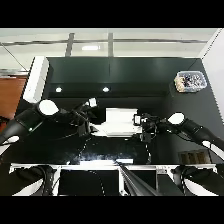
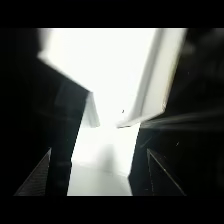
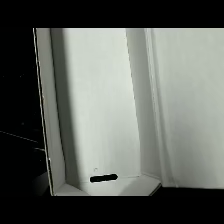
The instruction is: Fold the box and place the chain.
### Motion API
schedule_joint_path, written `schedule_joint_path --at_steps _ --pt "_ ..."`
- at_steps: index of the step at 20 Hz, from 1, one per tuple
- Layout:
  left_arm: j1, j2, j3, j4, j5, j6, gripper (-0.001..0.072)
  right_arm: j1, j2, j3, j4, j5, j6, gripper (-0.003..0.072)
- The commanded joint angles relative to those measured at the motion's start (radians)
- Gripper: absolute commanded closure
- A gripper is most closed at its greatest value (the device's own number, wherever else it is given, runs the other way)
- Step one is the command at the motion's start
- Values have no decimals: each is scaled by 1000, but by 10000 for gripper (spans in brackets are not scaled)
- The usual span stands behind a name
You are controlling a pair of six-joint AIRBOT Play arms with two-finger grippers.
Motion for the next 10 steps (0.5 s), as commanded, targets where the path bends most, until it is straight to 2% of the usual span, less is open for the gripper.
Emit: schedule_joint_path --at_steps 1,8,9,10 --pt "-46 -62 -6 13 8 183 19 1 0 0 0 1 0 272" --pt "-110 -112 0 2 85 185 20 1 0 0 0 1 0 271" --pt "-117 -112 0 1 101 185 29 1 0 0 0 1 0 272" --pt "-123 -112 0 1 117 183 93 1 0 0 0 1 0 271"
